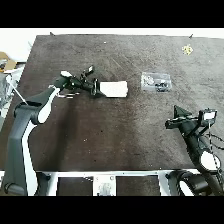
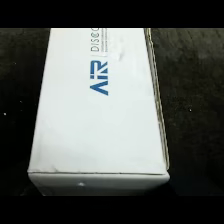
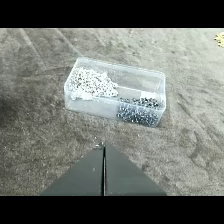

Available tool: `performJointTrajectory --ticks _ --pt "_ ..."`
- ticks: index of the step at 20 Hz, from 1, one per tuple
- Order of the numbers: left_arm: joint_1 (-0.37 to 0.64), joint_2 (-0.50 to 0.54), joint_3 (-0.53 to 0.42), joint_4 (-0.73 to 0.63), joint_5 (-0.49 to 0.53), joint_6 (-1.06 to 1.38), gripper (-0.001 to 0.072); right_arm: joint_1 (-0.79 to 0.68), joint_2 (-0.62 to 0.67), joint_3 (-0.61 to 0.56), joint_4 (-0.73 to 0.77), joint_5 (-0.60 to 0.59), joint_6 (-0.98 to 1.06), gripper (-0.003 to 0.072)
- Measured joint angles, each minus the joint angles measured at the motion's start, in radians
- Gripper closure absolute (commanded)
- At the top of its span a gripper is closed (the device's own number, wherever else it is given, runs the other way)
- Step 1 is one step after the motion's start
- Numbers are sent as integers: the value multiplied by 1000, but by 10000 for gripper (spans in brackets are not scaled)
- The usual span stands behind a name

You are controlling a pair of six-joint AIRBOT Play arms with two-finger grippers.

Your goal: Fold the box and place the chain.

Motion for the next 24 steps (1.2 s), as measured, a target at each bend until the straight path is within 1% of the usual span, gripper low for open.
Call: performJointTrajectory --ticks 3,5,6,8,9,10,12,14,17,20,22,24 --pt "25 70 25 11 78 -129 707 0 2 -2 -1 -2 0 679" --pt "53 147 32 66 184 -239 707 0 3 -2 -1 -4 1 679" --pt "71 191 34 108 254 -304 707 0 3 -2 -1 -4 1 679" --pt "111 279 37 210 389 -455 706 0 3 -2 -1 -4 2 678" --pt "136 322 38 284 457 -547 707 0 3 -2 -1 -4 2 679" --pt "160 356 38 361 511 -638 707 0 3 -2 -1 -4 2 679" --pt "220 417 39 531 588 -830 707 0 3 -2 -1 -5 2 679" --pt "293 453 37 672 625 -994 707 0 3 -2 -1 -5 2 679" --pt "414 475 11 787 638 -1151 706 0 3 -2 -1 -5 2 679" --pt "504 481 -64 832 679 -1220 706 0 3 -2 -1 -5 2 679" --pt "531 481 -128 834 735 -1231 705 0 3 -2 -1 -5 2 679" --pt "546 463 -175 804 781 -1189 705 0 3 -2 -1 -4 2 678"
